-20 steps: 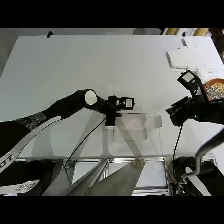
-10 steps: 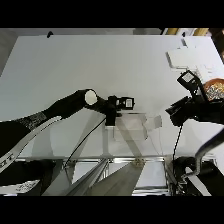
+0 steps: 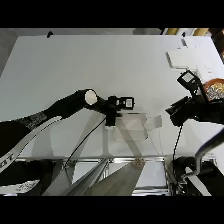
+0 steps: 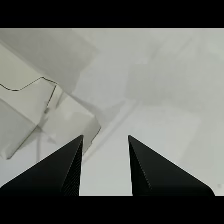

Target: Fold the box and place the chain.

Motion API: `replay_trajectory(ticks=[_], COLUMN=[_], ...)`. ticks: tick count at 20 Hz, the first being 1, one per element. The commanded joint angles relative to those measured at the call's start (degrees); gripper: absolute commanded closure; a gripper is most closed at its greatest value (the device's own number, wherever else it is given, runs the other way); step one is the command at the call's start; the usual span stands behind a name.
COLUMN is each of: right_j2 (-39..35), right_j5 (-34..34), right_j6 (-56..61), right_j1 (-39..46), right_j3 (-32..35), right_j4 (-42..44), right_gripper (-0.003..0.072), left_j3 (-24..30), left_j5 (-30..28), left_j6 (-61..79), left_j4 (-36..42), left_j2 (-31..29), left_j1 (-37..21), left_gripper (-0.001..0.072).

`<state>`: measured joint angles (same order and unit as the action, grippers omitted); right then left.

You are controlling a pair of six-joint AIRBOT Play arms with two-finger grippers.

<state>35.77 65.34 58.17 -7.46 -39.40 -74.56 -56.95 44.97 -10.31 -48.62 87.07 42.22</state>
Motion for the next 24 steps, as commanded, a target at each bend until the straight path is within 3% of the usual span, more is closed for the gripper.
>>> replay_trajectory(ticks=[1,12,13,17,24], right_j2=[0.0,0.0,0.0,0.0,0.1], right_j5=[0.0,0.3,0.6,4.3,3.1], right_j6=[0.0,-1.6,-2.8,-12.1,-23.1], right_j1=[0.0,0.0,0.0,-1.9,-17.0], right_j3=[0.0,0.0,0.1,0.8,13.0], right_j4=[0.0,0.2,0.5,7.0,8.6], right_gripper=[0.0366,0.0369,0.0399,0.0674,0.0670], left_j3=[0.0,0.0,0.0,0.0,0.0], left_j5=[-0.2,-0.1,-0.1,-0.1,-0.2], left_j6=[0.0,-0.2,-0.2,-0.2,-0.2], left_j4=[0.1,0.2,0.2,0.1,0.1], left_j2=[0.0,0.0,0.0,0.0,0.0], left_j1=[0.0,0.0,0.0,0.0,0.0], left_gripper=[0.0704,0.0698,0.0698,0.0698,0.0698])
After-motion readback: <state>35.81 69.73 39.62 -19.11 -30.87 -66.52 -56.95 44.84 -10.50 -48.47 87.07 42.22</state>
